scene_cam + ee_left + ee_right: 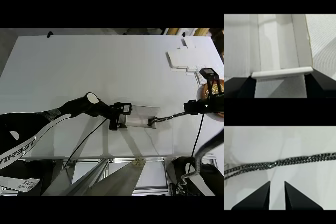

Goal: Fold the box and place the chain.

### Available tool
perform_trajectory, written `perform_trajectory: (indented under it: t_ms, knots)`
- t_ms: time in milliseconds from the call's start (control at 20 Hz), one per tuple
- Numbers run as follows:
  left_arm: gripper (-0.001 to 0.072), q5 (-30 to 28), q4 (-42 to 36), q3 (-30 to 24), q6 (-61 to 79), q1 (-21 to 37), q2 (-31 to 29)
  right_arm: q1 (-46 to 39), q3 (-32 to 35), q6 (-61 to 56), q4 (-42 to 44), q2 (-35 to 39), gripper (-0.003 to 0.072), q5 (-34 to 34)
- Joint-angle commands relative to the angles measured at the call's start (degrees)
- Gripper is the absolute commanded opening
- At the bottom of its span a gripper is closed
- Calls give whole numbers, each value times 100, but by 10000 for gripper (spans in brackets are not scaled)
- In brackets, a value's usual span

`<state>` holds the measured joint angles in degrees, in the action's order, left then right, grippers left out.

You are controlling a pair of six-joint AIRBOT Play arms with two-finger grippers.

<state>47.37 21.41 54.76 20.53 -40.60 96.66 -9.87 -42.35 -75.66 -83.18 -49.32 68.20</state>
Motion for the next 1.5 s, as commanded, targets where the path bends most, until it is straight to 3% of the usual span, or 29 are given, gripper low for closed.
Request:
perform_trajectory:
  t_ms: [0, 150, 250, 800, 1050, 1200, 1300, 1450]
  knots:
    - [207, 0, 0, -2, 2, 2, -2, -131, 114, -61, 7, -704, 208, -448]
    - [207, 0, 0, -2, 2, 2, -2, 160, 190, -63, -22, -1237, 210, -636]
    - [207, 0, 0, -2, 2, 2, -2, 330, 190, -63, -39, -1519, 299, -728]
    - [207, 0, 0, -2, 2, 2, -2, 374, 190, -256, -98, -2273, 257, -859]
    - [207, 0, 0, -2, 2, 2, -2, 374, 190, -365, -103, -2277, 211, -831]
    - [207, 0, 0, -2, 2, 2, -2, 374, 190, -365, -96, -2275, 149, -776]
    - [207, 0, 0, -2, 2, 2, -2, 374, 190, -363, -74, -2275, 52, -734]
    - [207, 0, 0, -2, 2, 2, -2, 374, 190, -358, -55, -2273, 32, -763]
